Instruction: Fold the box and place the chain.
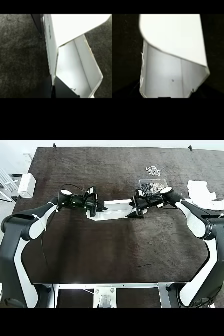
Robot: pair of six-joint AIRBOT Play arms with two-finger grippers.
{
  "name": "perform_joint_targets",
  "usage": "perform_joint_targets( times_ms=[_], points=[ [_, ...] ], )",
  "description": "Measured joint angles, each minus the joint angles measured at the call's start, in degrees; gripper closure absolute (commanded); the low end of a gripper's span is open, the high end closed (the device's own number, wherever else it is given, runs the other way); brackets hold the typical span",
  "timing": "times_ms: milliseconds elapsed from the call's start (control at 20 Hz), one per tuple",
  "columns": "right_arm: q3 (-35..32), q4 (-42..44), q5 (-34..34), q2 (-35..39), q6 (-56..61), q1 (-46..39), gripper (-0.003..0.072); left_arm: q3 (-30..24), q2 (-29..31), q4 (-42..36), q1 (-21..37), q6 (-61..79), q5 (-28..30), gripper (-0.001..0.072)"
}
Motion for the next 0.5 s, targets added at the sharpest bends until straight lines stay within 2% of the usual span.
perform_joint_targets(
  times_ms=[500],
  points=[
    [1.6,-2.3,1.5,-1.2,0.9,0.7,0.0013,0.0,0.0,0.0,0.0,0.0,-0.2,0.0688]
  ],
)
